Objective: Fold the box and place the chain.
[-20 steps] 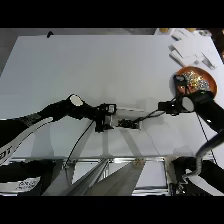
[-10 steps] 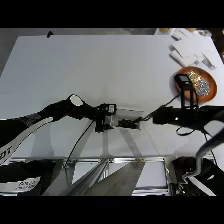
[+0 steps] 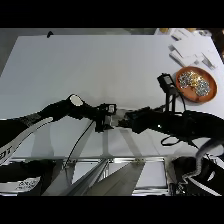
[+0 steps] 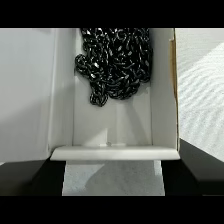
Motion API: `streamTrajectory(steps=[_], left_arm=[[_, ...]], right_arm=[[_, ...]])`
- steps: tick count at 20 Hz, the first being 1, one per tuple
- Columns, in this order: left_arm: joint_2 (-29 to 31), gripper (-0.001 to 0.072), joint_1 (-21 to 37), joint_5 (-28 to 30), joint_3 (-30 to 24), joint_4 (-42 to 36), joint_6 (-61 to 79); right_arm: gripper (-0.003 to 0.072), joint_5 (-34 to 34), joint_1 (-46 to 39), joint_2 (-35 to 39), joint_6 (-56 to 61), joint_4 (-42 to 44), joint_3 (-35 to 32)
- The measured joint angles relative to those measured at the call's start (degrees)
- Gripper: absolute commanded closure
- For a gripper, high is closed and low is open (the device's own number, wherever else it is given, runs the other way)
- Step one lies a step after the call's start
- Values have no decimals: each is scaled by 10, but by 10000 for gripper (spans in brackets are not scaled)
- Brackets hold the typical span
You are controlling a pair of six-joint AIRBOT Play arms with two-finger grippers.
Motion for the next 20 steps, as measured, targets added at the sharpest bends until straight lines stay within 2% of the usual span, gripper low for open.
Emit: streamTrajectory(steps=[4,5,7,8,12,13,15,16,20], left_arm=[[0,559,0,0,0,0,0],[0,559,0,0,0,0,0],[0,559,0,0,0,0,0],[0,559,0,0,0,0,0],[0,559,0,0,0,0,0],[0,559,0,0,0,0,0],[0,559,0,0,0,0,0],[0,559,0,0,0,0,0],[0,559,0,0,0,0,0]], right_arm=[[667,-21,8,-52,0,7,0],[646,-24,9,-64,0,8,0],[443,-27,10,-87,0,8,0],[412,-29,10,-98,0,7,0],[425,-31,-12,-112,-10,3,16],[475,-23,-25,-111,-15,3,28],[643,2,-64,-109,-28,1,60],[669,20,-90,-108,-33,-1,74],[671,97,-190,-115,-49,-36,102]])
